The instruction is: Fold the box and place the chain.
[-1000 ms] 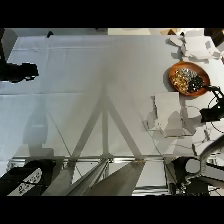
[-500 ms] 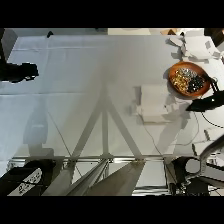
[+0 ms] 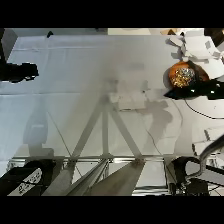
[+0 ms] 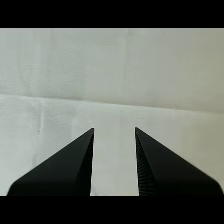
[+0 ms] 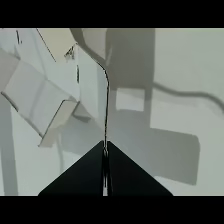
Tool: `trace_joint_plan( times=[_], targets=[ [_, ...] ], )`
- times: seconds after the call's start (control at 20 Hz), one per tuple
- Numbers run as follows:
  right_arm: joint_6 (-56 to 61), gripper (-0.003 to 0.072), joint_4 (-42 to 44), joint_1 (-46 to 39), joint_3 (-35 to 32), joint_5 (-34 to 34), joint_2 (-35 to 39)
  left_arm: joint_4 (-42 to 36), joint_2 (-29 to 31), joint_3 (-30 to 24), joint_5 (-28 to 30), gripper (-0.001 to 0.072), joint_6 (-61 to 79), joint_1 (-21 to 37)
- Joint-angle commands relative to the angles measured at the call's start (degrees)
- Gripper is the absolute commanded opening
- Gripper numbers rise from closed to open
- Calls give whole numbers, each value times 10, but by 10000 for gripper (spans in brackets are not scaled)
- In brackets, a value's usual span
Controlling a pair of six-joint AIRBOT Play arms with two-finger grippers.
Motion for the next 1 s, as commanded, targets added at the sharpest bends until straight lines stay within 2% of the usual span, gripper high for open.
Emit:
trace_joint_plan(
  times=[0.0,0.3,0.45,0.6,0.8,0.95],
  targets=[
    [-2,6,63,103,-1,-115,1,0,0,0,0,278,0,0],
    [76,6,70,232,-20,-286,0,0,0,0,0,278,0,0],
    [103,6,74,254,-59,-316,0,0,0,0,0,278,0,0],
    [99,7,135,262,-92,-337,1,0,0,0,0,278,0,0],
    [98,7,162,295,-96,-395,1,0,0,0,0,278,0,0],
    [98,8,157,315,-96,-406,1,0,0,0,0,278,0,0]
  ],
)
